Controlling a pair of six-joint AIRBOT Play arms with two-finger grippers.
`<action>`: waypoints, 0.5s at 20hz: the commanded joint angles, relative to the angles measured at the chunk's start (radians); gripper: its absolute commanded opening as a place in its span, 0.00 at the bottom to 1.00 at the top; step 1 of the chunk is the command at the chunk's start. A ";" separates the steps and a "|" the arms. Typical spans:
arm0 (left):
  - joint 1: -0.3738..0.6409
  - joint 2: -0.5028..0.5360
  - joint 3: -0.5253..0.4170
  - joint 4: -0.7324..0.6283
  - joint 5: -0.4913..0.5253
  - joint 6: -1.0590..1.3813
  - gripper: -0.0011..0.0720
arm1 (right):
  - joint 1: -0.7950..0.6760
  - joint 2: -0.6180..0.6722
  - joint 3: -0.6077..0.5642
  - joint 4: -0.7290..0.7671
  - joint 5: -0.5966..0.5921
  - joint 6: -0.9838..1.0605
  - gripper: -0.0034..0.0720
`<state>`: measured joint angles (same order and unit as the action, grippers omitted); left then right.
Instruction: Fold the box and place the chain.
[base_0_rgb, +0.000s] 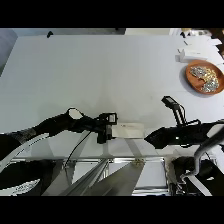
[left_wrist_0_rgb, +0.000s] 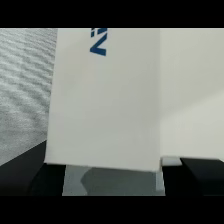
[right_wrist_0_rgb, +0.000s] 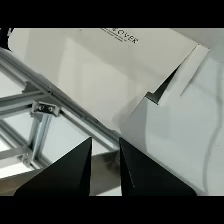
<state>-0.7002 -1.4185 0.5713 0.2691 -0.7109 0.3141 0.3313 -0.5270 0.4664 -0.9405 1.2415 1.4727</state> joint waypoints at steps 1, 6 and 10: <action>0.000 0.000 0.000 0.000 0.000 0.000 0.17 | 0.000 0.036 -0.008 -0.036 -0.037 0.065 0.29; 0.000 0.000 0.000 0.000 0.000 0.000 0.17 | 0.000 0.031 -0.077 0.038 -0.143 0.098 0.29; 0.000 0.000 0.000 0.000 0.000 0.000 0.17 | 0.000 0.014 -0.093 0.117 -0.175 0.091 0.28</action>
<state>-0.7006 -1.4181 0.5713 0.2691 -0.7109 0.3141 0.3313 -0.5053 0.3885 -0.8738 1.1023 1.5578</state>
